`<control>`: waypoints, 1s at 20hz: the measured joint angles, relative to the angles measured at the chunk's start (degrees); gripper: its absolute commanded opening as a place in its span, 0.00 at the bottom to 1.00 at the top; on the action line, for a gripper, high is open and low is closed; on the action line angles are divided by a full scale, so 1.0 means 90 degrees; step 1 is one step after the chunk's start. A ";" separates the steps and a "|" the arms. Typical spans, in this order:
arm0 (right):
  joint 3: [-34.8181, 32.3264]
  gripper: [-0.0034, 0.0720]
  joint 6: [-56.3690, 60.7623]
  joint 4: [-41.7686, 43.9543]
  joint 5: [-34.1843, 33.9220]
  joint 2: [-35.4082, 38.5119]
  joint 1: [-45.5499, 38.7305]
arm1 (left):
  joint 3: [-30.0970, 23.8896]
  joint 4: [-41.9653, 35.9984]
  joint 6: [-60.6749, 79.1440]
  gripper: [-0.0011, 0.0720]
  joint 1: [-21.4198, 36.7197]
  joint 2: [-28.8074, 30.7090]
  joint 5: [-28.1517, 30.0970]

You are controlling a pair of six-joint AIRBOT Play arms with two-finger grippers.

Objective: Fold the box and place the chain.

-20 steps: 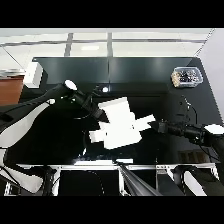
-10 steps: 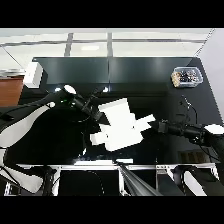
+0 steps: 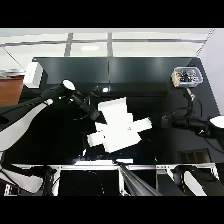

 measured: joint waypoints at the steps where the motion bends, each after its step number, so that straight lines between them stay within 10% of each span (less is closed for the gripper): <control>1: 0.0248 0.90 -0.0085 -0.0189 0.0034 0.0000 0.0000 | -0.0036 0.0019 0.0032 0.04 -0.0039 0.0192 0.0015; 12: 0.0673 0.89 -0.2412 -0.1600 -0.0928 -0.0022 0.1535 | -0.0714 0.0991 0.3240 0.05 -0.0879 0.1314 0.2625; 20: 0.0027 0.89 -0.3072 -0.1775 -0.1678 -0.0075 0.2686 | -0.0731 0.1229 0.3628 0.05 -0.0952 0.1049 0.3009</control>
